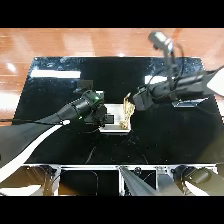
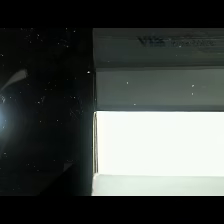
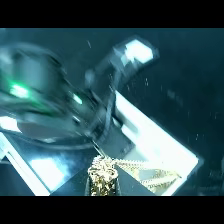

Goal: Fold the box and place the chain.

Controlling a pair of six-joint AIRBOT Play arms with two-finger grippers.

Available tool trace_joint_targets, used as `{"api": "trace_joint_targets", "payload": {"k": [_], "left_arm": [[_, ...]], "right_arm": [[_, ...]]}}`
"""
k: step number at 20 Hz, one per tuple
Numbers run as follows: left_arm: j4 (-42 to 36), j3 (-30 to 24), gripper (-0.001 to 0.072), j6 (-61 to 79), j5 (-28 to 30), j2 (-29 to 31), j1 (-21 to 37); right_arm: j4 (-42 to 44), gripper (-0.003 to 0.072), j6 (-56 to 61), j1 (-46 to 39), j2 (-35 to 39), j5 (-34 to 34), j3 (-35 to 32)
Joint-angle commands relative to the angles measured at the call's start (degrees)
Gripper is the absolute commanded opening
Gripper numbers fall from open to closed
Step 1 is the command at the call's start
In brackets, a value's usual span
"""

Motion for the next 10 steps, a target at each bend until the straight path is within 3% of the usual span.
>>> {"api": "trace_joint_targets", "payload": {"k": [1,10], "left_arm": [[0.09,0.00,0.0021,0.00,0.00,-0.02,0.00],[0.04,0.00,0.0021,0.00,0.04,-0.02,-0.02]], "right_arm": [[0.57,0.0037,0.02,0.02,-1.31,-2.49,-6.27],[3.13,0.0038,-0.72,0.04,-9.75,-2.89,-6.54]]}}
